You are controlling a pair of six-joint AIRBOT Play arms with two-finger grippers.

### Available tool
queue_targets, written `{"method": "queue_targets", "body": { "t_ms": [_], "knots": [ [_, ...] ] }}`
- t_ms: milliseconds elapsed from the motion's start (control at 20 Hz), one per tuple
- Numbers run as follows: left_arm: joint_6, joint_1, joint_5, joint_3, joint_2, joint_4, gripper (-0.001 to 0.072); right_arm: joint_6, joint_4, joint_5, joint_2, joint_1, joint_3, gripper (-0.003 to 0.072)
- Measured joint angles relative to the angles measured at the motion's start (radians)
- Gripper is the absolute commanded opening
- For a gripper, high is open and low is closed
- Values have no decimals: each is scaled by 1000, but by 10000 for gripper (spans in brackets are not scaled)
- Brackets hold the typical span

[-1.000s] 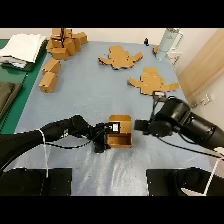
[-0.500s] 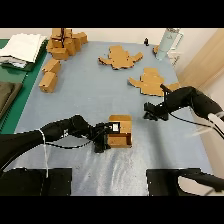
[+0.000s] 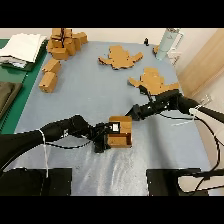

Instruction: Fold the box.

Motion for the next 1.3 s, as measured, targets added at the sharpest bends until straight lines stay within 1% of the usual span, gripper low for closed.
{"method": "queue_targets", "body": {
  "t_ms": [200,350,450,650,800,900,1050,1250,1300],
  "knots": [
    [0,0,0,0,0,0,477,-105,5,-25,94,79,-65,3],
    [0,0,0,0,0,0,477,-172,-32,24,206,132,-148,3],
    [0,0,0,0,0,0,477,-199,-84,102,291,187,-207,4],
    [0,0,0,0,0,0,477,-224,-254,334,468,330,-309,3],
    [0,0,0,0,0,0,477,-232,-393,518,578,430,-360,4],
    [0,0,0,0,0,0,477,-232,-482,619,640,491,-390,4],
    [0,0,0,0,0,0,477,-234,-606,709,724,571,-434,4],
    [0,0,0,0,0,0,477,-235,-738,761,794,655,-495,7],
    [0,0,0,0,0,0,477,-235,-761,764,802,670,-506,60]
  ]
}}
